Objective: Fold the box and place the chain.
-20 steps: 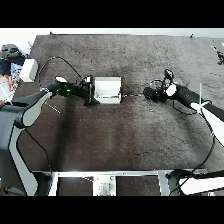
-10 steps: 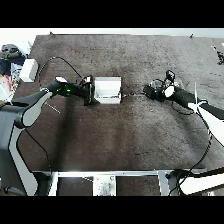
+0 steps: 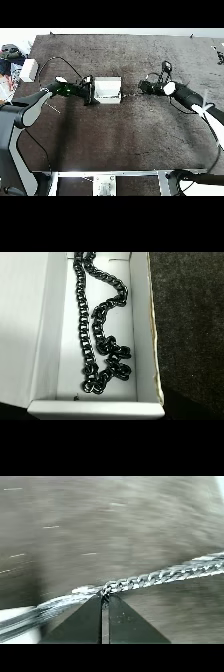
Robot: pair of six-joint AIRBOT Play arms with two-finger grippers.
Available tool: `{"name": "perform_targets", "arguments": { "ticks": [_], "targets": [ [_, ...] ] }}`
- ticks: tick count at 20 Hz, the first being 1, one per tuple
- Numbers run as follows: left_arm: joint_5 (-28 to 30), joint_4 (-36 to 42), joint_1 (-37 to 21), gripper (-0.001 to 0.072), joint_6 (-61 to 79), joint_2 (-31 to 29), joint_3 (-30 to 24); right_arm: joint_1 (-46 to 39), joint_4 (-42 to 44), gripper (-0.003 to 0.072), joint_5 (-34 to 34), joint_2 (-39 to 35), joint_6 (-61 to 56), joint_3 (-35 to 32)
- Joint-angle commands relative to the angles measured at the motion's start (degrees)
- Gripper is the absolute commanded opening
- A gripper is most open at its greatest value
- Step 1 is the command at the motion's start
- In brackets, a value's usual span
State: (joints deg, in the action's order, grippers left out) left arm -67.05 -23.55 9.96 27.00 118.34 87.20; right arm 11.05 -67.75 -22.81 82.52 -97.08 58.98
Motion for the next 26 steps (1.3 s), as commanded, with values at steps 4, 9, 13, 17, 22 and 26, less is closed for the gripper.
{"name": "perform_targets", "arguments": {
  "ticks": [4, 9, 13, 17, 22, 26],
  "targets": [
    [0.00, -0.02, -0.07, 0.0402, 0.02, -0.02, 0.00, 8.20, -0.59, 0.0012, 6.23, -15.02, 1.53, 0.07],
    [0.02, -0.02, -0.07, 0.0402, 0.02, -0.02, 0.00, 14.32, -0.59, 0.0012, 12.09, -19.23, 2.89, 2.25],
    [0.02, -0.02, -0.07, 0.0402, 0.02, -0.02, 0.00, 18.25, -0.68, 0.0012, 12.61, -18.43, 6.03, 6.58],
    [0.02, -0.02, -0.07, 0.0402, 0.02, -0.02, 0.00, 21.07, -1.66, 0.0012, 12.55, -16.17, 6.03, 9.60],
    [0.02, -0.02, -0.07, 0.0402, 0.02, -0.02, 0.00, 24.17, -1.33, 0.0012, 10.23, -12.24, 5.95, 10.10],
    [0.02, -0.02, -0.07, 0.0402, 0.02, -0.02, 0.00, 25.42, -1.44, 0.0013, 5.62, -7.78, 5.97, 10.03]
  ]
}}
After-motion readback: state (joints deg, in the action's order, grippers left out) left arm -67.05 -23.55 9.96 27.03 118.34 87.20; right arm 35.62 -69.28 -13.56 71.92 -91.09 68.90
